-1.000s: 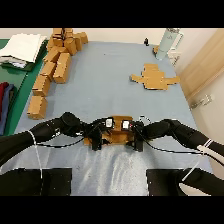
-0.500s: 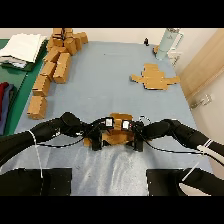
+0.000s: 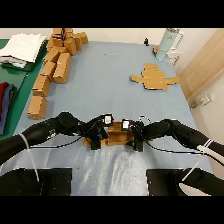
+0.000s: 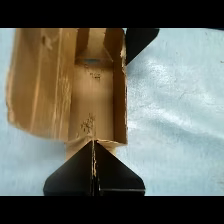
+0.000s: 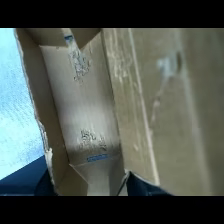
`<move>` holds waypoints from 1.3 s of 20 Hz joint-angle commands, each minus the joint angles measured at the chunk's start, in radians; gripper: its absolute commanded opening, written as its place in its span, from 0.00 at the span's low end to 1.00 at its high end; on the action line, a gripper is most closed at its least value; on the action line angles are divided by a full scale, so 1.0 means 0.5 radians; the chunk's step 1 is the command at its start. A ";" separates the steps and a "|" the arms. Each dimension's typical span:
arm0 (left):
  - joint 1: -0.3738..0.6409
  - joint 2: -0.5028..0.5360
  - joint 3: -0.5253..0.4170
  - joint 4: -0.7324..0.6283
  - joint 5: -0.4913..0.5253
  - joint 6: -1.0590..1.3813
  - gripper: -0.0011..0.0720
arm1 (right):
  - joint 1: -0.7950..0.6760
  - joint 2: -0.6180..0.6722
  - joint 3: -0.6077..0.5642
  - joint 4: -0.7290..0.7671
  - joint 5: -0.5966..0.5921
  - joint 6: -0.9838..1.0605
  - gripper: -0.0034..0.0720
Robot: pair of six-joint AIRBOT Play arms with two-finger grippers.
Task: Fold the box.
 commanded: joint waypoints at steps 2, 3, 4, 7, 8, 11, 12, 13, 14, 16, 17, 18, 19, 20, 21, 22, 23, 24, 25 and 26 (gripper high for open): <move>0.005 0.342 0.001 0.891 -0.150 -1.405 0.03 | 0.000 0.001 0.001 0.000 -0.001 -0.002 0.71; 0.028 0.412 0.001 1.130 -0.200 -1.852 0.03 | 0.000 0.001 0.001 0.000 -0.001 -0.002 0.71; 0.076 0.467 0.000 1.354 -0.269 -2.322 0.03 | 0.000 0.001 0.001 0.000 -0.001 -0.002 0.71; 0.333 0.499 -0.014 1.685 -0.603 -3.224 0.03 | 0.000 0.001 0.001 0.000 -0.001 -0.002 0.71; 0.419 0.481 -0.043 1.601 -0.641 -3.237 0.03 | 0.000 0.001 0.001 0.000 -0.001 -0.002 0.71; 0.524 0.407 -0.151 1.341 -0.591 -3.233 0.03 | 0.000 0.001 0.001 0.000 -0.001 -0.002 0.71; 0.522 0.388 -0.183 1.285 -0.546 -3.237 0.03 | 0.000 0.001 0.001 0.000 -0.001 -0.002 0.71; 0.520 0.367 -0.217 1.175 -0.488 -3.219 0.03 | 0.000 0.001 0.001 0.000 -0.001 -0.002 0.71; 0.520 0.343 -0.250 1.006 -0.437 -3.128 0.03 | 0.000 0.001 0.001 0.000 -0.001 -0.002 0.71; 0.499 0.280 -0.292 0.660 -0.332 -2.912 0.03 | 0.000 0.001 0.001 -0.001 -0.001 -0.002 0.71; 0.459 0.249 -0.302 0.551 -0.264 -2.860 0.03 | 0.000 0.001 0.001 -0.001 -0.001 -0.002 0.71; 0.400 0.221 -0.304 0.475 -0.183 -2.847 0.03 | 0.000 0.001 0.001 0.000 0.000 -0.002 0.71; 0.330 0.209 -0.304 0.430 -0.098 -2.847 0.03 | 0.000 0.001 0.001 -0.001 -0.001 -0.002 0.71; 0.248 0.210 -0.304 0.393 -0.009 -2.848 0.03 | 0.000 0.001 0.001 -0.001 -0.001 -0.002 0.71; 0.176 0.210 -0.304 0.359 0.059 -2.849 0.03 | 0.000 0.001 0.001 -0.001 -0.001 -0.002 0.71; 0.107 0.209 -0.304 0.356 0.116 -2.868 0.03 | 0.000 0.001 0.001 -0.001 -0.001 -0.002 0.71; 0.056 0.209 -0.304 0.356 0.160 -2.873 0.03 | 0.000 0.001 0.001 -0.001 -0.001 -0.002 0.71; 0.027 0.209 -0.304 0.357 0.186 -2.883 0.03 | 0.000 0.001 0.001 -0.001 -0.001 -0.002 0.71; 0.021 0.209 -0.304 0.355 0.200 -2.893 0.03 | 0.000 0.001 0.001 -0.001 -0.001 -0.002 0.71; 0.021 0.210 -0.304 0.349 0.198 -2.913 0.03 | 0.000 0.001 0.001 -0.001 -0.001 -0.002 0.71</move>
